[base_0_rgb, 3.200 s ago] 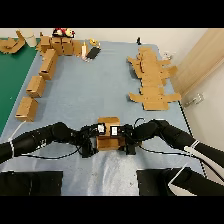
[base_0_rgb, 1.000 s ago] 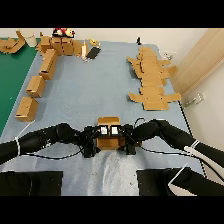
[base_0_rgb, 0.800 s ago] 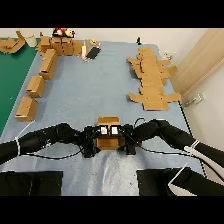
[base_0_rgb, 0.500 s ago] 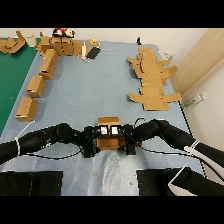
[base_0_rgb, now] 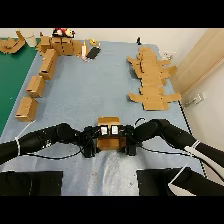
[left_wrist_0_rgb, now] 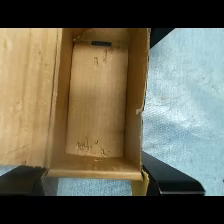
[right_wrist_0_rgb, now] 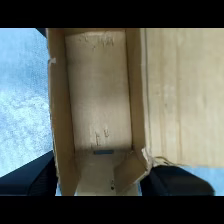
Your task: Fold the box.
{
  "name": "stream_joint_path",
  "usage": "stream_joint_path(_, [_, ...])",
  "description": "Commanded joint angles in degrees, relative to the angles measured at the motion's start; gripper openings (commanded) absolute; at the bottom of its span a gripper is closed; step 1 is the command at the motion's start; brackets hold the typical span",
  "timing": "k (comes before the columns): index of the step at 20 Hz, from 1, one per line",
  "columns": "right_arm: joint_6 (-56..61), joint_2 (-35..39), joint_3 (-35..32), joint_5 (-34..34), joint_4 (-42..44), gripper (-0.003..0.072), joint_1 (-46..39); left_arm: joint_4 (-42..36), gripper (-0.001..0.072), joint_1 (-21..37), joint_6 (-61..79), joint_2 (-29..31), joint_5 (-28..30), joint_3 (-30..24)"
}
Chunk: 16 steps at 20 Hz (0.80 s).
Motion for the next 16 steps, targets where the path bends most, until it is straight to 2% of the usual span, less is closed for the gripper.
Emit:
stream_joint_path(1, [2.54, 1.4, 0.15, -0.09, -3.78, 0.0709, -0.07, 0.02, 0.0448, 0.02, -0.04, 0.0, -0.02, 0.02])
stream_joint_path(4, [9.09, 3.48, 0.15, -1.38, -11.02, 0.0709, -0.09, 0.02, 0.0448, 0.02, -0.04, 0.0, -0.04, 0.02])
stream_joint_path(7, [9.99, 6.51, 0.15, -6.34, -14.16, 0.0708, -0.09, 0.02, 0.0449, 0.02, -0.04, 0.0, -0.04, 0.02])
stream_joint_path(10, [16.92, 11.5, 0.15, -12.17, -15.85, 0.0707, -0.09, 0.02, 0.0448, 0.02, -0.04, 0.0, -0.04, 0.02])
stream_joint_path(12, [22.88, 14.99, 0.15, -17.94, -15.04, 0.0707, -0.09, 0.02, 0.0449, 0.02, -0.04, 0.0, -0.04, 0.02])
stream_joint_path(16, [34.88, 20.02, 0.15, -25.46, -4.83, 0.0706, -0.09, 0.02, 0.0448, 0.02, -0.04, 0.0, -0.04, 0.02])
